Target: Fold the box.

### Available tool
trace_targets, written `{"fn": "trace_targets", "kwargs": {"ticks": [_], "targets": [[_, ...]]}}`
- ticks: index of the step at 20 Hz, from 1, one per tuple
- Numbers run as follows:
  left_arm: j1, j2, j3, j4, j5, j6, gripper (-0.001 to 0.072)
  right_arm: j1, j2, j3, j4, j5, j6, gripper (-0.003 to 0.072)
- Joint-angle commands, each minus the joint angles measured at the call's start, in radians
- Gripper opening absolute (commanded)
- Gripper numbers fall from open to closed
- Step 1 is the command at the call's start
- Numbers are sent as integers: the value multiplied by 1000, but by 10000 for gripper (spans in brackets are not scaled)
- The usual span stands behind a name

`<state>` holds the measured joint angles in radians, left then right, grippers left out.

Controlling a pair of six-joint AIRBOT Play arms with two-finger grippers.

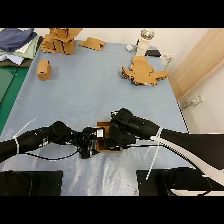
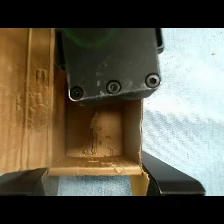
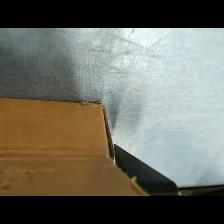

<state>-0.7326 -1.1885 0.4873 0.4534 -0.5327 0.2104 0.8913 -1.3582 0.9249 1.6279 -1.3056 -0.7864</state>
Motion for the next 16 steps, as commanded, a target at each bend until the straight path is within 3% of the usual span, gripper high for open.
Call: {"fn": "trace_targets", "kwargs": {"ticks": [1, 2, 4, 13, 16], "targets": [[0, 0, 0, -1, 0, -2, 499, 0, 1, 1, 2, -20, -12, 382], [0, 0, 0, -1, 0, -1, 499, 0, 1, 1, 3, -20, -16, 383], [0, 0, 0, -1, 0, -1, 499, 0, 1, 1, 3, -20, -16, 486], [0, 0, 0, -1, 0, -1, 499, 0, 1, 70, 3, -24, -18, 486], [0, 0, 0, -1, 0, -2, 499, 0, 1, 121, 2, -79, -17, 486]]}}
